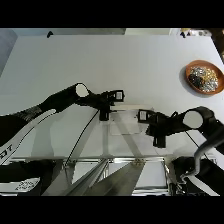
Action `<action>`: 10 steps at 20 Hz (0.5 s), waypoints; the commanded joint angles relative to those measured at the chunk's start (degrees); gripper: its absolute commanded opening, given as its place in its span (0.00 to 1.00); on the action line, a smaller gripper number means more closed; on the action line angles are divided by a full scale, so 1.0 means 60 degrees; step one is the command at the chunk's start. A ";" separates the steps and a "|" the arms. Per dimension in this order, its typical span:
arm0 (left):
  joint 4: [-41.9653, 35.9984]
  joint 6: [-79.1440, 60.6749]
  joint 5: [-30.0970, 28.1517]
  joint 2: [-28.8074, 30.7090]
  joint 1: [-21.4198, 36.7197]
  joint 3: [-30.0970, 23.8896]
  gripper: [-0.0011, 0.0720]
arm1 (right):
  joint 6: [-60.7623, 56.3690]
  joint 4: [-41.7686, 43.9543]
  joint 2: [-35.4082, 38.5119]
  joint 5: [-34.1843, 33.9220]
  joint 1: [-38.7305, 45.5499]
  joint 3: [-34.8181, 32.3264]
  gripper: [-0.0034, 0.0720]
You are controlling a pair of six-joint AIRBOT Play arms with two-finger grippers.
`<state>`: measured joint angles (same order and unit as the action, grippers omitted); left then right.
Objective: Fold the box and place the chain.
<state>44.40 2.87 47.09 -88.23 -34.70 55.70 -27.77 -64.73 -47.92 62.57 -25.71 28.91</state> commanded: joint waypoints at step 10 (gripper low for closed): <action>0.0000 -0.0004 0.0051 -0.0007 -0.0004 -0.0004 0.03 | 0.0645 -0.0892 0.0823 -0.5941 -0.2131 -0.2703 0.97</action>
